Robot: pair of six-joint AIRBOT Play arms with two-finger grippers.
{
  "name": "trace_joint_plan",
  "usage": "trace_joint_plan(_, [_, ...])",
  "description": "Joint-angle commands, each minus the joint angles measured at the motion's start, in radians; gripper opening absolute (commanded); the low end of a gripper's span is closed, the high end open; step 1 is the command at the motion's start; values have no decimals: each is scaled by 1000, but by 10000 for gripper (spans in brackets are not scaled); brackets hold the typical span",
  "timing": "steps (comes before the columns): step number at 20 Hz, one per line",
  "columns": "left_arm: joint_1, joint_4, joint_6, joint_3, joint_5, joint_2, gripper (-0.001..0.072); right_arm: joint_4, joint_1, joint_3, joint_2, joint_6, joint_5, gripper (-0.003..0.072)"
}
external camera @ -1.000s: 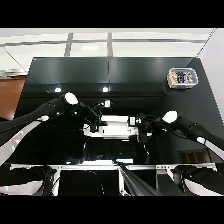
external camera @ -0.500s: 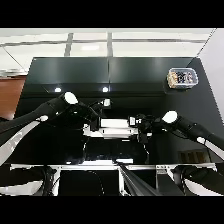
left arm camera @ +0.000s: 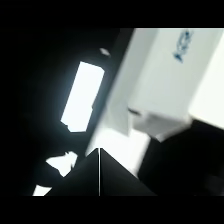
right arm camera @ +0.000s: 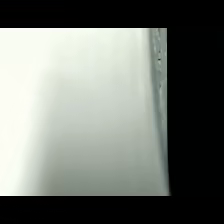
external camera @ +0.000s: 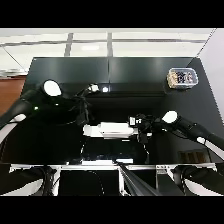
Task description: Fold the box and place the chain.
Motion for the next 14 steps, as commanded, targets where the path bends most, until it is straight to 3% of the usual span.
trace_joint_plan(1, [14, -59, -257, -29, -208, 51, 25, 2, 1, 0, 0, 0, -2, 245])
trace_joint_plan(3, [-47, -181, -218, -94, -190, 53, 26, 2, 1, 0, 0, 0, -1, 245])
trace_joint_plan(4, [-91, -215, -206, -139, -119, 53, 25, 2, 1, 0, 0, 0, -2, 245])
trace_joint_plan(7, [-250, -313, -145, -264, 264, 56, 24, 1, 1, 0, 0, 0, -2, 245])
trace_joint_plan(10, [-293, -525, -15, -272, 502, 57, 25, 2, 1, 0, 0, 0, -2, 245])
trace_joint_plan(12, [-255, -631, 49, -262, 527, 59, 26, 2, 1, 0, 0, 0, -2, 245])
trace_joint_plan(14, [-212, -647, 71, -250, 490, 60, 26, 2, 1, 0, 0, 0, -2, 245])
